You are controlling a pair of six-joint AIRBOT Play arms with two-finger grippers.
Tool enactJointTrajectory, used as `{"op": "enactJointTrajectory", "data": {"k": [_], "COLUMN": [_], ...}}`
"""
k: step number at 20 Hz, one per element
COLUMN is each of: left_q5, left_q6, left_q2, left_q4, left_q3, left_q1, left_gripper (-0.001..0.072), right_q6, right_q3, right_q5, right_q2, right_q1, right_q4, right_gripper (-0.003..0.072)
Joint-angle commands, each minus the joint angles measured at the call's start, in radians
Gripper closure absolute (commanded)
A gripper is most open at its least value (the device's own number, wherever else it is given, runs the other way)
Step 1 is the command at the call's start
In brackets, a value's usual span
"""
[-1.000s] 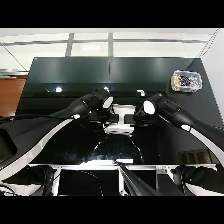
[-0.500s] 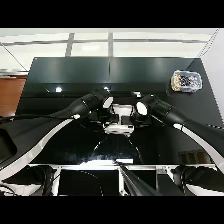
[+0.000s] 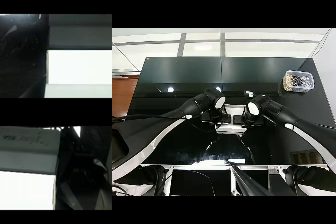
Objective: Fold the box and place the chain.
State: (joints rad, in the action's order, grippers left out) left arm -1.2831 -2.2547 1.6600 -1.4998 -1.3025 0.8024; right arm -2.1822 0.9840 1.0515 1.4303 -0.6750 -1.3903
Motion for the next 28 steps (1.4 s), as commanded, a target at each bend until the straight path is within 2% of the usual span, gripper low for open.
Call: {"op": "enactJointTrajectory", "data": {"k": [1,2,3,4,5,6,10,11,12,13,17,20,22,24,26,28], "left_q5": [0.005,0.005,0.005,0.005,0.005,0.005,0.005,0.005,0.005,0.005,0.005,0.006,0.008,0.008,0.009,0.013], "left_q6": [0.002,0.002,0.002,0.002,0.002,0.002,0.002,0.002,0.002,0.002,0.002,0.002,0.002,0.002,0.002,0.002], "left_q2": [0.0,0.0,0.0,0.0,0.0,0.0,0.0,0.0,0.0,0.0,0.0,0.0,0.0,0.0,0.0,0.0], "left_q4": [-0.003,-0.002,-0.002,-0.003,-0.003,-0.002,-0.002,-0.002,-0.003,-0.003,-0.003,-0.003,-0.003,-0.003,-0.003,-0.003], "left_q3": [-0.001,-0.001,-0.001,-0.001,-0.001,-0.001,-0.001,-0.001,-0.001,-0.001,-0.001,-0.001,-0.001,-0.001,-0.001,-0.001], "left_q1": [0.0,0.0,0.0,0.0,0.0,0.0,0.0,0.0,0.0,0.0,0.0,0.0,0.0,0.0,0.0,0.0], "left_gripper": [0.0681,0.0681,0.0681,0.068,0.0681,0.0681,0.0681,0.0681,0.0681,0.0681,0.0681,0.0681,0.0681,0.068,0.068,0.0681], "right_q6": [0.002,0.002,0.002,0.002,0.002,0.002,0.003,0.003,0.003,0.005,0.099,0.161,0.172,0.171,0.171,0.171], "right_q3": [0.001,0.001,0.001,0.001,0.001,0.001,0.001,0.002,0.004,0.006,0.011,0.012,0.012,0.012,0.011,-0.005], "right_q5": [-0.001,-0.001,-0.001,-0.001,-0.001,-0.001,-0.001,0.0,0.004,0.007,0.027,0.054,0.084,0.13,0.134,-0.003], "right_q2": [0.001,0.0,0.0,0.0,0.0,0.0,0.0,-0.002,-0.004,-0.012,-0.095,-0.223,-0.328,-0.411,-0.426,-0.42], "right_q1": [0.0,0.0,0.002,0.002,0.002,0.002,0.002,0.002,0.002,0.002,0.002,0.002,0.002,0.023,0.105,0.258], "right_q4": [0.0,0.001,0.001,0.001,0.002,0.001,0.001,0.001,0.0,0.0,-0.006,-0.034,-0.151,-0.42,-0.669,-0.758], "right_gripper": [0.0675,0.0669,0.0531,0.047,0.0491,0.067,0.0672,0.0576,0.04,0.0365,0.0362,0.0362,0.0362,0.0362,0.0362,0.0362]}}
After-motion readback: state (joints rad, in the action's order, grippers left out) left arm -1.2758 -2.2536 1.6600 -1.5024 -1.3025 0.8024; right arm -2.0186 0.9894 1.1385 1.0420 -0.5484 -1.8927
